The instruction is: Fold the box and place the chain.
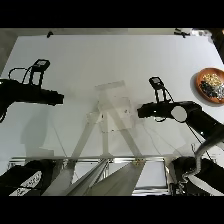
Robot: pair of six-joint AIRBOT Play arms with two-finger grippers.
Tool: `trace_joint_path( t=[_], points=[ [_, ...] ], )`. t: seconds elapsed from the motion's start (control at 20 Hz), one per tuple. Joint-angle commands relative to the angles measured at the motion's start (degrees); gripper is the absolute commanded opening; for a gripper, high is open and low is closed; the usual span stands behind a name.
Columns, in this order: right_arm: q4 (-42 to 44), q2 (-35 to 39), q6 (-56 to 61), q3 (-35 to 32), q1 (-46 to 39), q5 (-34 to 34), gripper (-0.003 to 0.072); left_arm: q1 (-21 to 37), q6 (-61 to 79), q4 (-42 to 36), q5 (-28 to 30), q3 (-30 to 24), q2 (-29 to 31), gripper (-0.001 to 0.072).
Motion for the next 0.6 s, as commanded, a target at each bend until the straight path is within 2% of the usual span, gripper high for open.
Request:
trace_joint_path(
  t=[0.0, 0.05, 0.15, 0.2, 0.25, 0.3, 0.35, 0.55],
  points=[
    [-0.55, 0.02, 0.61, 0.0, 0.33, -0.02, 0.0014, -0.04, 6.25, -10.16, -6.08, -0.02, -0.07, 0.0065],
    [-0.55, 0.02, 0.59, 0.0, 0.33, -0.02, 0.0014, -0.04, 8.04, -11.28, -6.14, -0.02, -0.31, 0.0013],
    [-0.55, 0.02, 0.59, 0.0, 0.33, 0.0, 0.0014, -0.04, 16.09, -16.92, -3.52, -0.02, -1.68, 0.0018],
    [-0.55, 0.02, 0.57, 0.0, 0.33, 0.0, 0.0014, -0.04, 21.86, -20.96, -0.79, -0.02, -3.1, 0.0062],
    [-0.55, 0.02, 0.59, 0.0, 0.33, 0.0, 0.0014, -0.04, 27.15, -24.46, 1.57, -0.02, -4.9, 0.0163],
    [-0.52, 0.02, 0.59, 0.0, 0.33, 0.04, 0.0014, -0.02, 30.75, -26.6, 2.38, -0.02, -6.73, 0.032],
    [-0.55, 0.02, 0.59, 0.0, 0.33, 0.2, 0.0014, 0.0, 33.31, -28.37, 2.16, -0.02, -8.79, 0.0358],
    [-0.52, 0.02, 0.57, 0.0, 0.33, 0.74, 0.0014, 0.0, 45.33, -39.34, 1.29, 0.0, -15.37, 0.0363]
  ],
)
